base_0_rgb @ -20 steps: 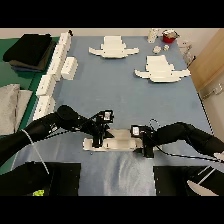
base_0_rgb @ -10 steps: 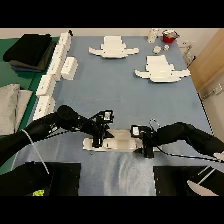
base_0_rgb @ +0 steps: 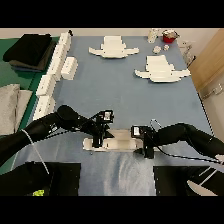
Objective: Fold the box.
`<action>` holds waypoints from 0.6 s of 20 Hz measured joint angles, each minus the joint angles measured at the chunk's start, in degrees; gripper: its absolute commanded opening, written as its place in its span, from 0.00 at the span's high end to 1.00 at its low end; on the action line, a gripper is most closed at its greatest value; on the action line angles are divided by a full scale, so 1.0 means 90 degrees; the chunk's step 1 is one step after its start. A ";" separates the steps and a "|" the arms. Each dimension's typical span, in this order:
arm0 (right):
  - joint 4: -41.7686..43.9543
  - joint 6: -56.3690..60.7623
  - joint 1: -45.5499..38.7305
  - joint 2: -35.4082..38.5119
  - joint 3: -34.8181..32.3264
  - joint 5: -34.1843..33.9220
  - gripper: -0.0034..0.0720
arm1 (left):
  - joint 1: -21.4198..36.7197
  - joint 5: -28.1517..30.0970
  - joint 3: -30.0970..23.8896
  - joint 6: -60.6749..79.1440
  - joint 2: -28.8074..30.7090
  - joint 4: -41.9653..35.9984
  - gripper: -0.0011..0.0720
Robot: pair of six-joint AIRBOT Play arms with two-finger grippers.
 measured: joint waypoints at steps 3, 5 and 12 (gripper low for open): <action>0.0012 0.0000 -0.0002 -0.0017 -0.0056 0.0070 0.16 | 0.0000 0.0000 0.0000 0.0000 0.0000 0.0000 0.97; 0.0019 -0.0002 0.0000 -0.0039 -0.0073 0.0117 0.17 | 0.0000 0.0000 0.0000 0.0000 0.0000 0.0000 0.97; 0.0032 -0.0007 0.0029 -0.0090 -0.0087 0.0165 0.28 | 0.0000 0.0000 0.0000 0.0000 0.0000 0.0000 0.97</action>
